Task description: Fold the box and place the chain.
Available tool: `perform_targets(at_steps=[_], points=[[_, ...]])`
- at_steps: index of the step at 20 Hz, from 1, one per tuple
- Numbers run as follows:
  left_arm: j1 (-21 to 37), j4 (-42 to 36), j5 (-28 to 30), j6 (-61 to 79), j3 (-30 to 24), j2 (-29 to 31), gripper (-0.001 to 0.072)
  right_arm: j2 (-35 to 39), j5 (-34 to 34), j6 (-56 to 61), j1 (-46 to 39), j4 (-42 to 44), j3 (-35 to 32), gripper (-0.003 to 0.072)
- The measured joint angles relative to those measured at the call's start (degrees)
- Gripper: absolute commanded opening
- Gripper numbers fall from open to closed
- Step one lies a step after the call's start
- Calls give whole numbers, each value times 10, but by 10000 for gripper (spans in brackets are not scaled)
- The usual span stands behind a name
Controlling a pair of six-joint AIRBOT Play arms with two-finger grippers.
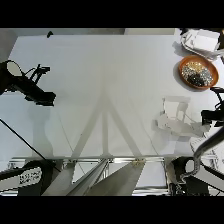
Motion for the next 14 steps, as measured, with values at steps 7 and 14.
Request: perform_targets(at_steps=[7,14], points=[[0,0,0,0,0,0,12,-32,-42,-1,0,-3,-4,17],[0,0,0,0,0,0,12,-26,-19,-44,29,71,-5,15]])
